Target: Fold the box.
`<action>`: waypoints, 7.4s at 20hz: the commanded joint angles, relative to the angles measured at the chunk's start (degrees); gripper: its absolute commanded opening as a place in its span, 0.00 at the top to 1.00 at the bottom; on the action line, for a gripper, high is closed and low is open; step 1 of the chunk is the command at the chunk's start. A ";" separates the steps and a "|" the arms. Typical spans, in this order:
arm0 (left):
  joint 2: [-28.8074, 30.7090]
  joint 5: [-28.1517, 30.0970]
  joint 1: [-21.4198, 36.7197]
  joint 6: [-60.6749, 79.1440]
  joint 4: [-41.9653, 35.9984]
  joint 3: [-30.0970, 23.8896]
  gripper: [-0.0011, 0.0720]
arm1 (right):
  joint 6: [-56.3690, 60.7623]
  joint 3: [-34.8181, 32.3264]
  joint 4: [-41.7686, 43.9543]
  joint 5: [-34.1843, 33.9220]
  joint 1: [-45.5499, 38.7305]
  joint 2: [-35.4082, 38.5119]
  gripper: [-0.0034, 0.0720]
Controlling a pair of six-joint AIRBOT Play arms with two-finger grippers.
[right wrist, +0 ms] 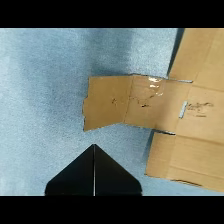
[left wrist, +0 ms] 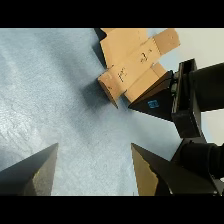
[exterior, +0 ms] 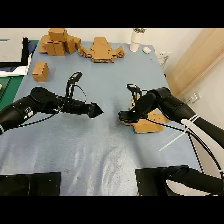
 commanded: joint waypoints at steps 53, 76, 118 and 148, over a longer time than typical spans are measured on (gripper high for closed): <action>-0.09 -3.04 0.15 -4.52 -0.17 0.04 0.02 | -34.69 12.31 -0.68 -11.58 -47.15 -16.37 0.33; -0.09 -5.46 1.36 -6.95 -0.17 0.04 0.02 | -40.89 16.31 10.62 -20.81 -48.63 -18.86 0.95; -10.36 -15.28 14.43 -10.69 2.16 -0.50 0.02 | -49.62 -12.35 32.22 -0.85 -13.42 -3.54 0.95; -16.52 -30.97 14.99 7.87 -6.29 -0.44 0.42 | -49.11 -14.71 29.88 5.18 -6.16 -1.97 0.95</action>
